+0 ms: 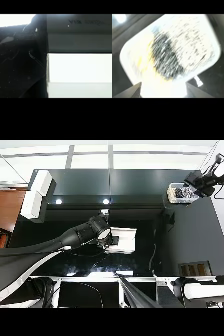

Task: Fold the box and place the chain.

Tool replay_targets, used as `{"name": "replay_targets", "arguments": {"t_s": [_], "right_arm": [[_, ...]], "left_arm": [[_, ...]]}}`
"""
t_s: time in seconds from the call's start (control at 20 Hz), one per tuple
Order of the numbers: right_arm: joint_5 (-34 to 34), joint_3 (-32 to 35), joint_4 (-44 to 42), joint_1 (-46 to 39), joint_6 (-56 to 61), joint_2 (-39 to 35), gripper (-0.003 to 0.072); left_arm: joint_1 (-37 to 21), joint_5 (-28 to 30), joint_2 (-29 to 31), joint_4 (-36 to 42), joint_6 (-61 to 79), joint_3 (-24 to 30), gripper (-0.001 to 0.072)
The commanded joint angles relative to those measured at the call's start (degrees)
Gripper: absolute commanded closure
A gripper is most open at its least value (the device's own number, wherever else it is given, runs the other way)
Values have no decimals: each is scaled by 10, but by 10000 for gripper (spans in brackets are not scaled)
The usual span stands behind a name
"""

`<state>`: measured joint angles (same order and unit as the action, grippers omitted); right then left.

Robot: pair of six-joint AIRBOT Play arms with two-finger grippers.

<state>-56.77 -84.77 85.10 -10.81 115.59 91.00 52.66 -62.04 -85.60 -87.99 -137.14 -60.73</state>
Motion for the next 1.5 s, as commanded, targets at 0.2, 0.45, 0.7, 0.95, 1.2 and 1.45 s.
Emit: {"name": "replay_targets", "arguments": {"t_s": [0.2,0.45,0.7,0.95,1.2,1.45], "right_arm": [[-54,-156,30,-19,101,149,54],[-43,-170,61,-23,117,186,54],[-29,-170,54,-26,110,212,54],[-20,-170,44,-26,84,219,473],[-42,-172,34,-26,43,193,674],[-76,-172,28,-18,-130,89,679]], "left_arm": [[0,0,0,0,0,0,681],[0,0,0,3,0,0,681],[0,0,0,4,0,0,681],[0,0,0,4,0,0,681],[0,0,0,4,0,0,681],[0,0,0,4,0,0,681]]}}
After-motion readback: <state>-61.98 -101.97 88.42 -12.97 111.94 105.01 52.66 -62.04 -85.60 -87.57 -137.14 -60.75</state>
